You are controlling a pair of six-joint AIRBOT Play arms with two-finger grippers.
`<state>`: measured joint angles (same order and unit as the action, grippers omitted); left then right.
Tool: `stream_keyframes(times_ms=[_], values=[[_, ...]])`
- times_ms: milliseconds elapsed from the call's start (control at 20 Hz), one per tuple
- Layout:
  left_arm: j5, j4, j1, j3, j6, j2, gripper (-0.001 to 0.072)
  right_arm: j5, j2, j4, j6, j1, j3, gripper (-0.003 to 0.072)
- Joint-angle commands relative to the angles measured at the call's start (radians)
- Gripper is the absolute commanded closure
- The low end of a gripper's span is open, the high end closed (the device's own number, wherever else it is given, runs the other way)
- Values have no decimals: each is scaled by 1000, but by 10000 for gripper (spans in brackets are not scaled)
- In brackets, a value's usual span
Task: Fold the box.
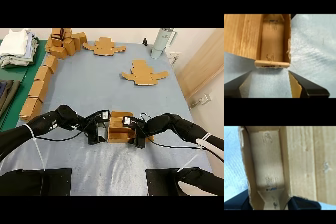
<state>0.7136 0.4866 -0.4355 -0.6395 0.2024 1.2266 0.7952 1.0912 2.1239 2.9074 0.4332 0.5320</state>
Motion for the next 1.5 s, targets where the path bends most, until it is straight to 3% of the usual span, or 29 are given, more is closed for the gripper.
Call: stream_keyframes(times_ms=[0,400,700,1450], values=[[-76,-82,1,32,146,3,12,0,0,0,0,0,0,185],[-48,-84,-16,32,145,38,12,0,0,0,0,0,0,185],[-132,-82,-76,32,64,40,12,0,0,0,0,0,0,185],[-179,-74,-138,0,36,95,12,0,0,0,0,1,0,185]])
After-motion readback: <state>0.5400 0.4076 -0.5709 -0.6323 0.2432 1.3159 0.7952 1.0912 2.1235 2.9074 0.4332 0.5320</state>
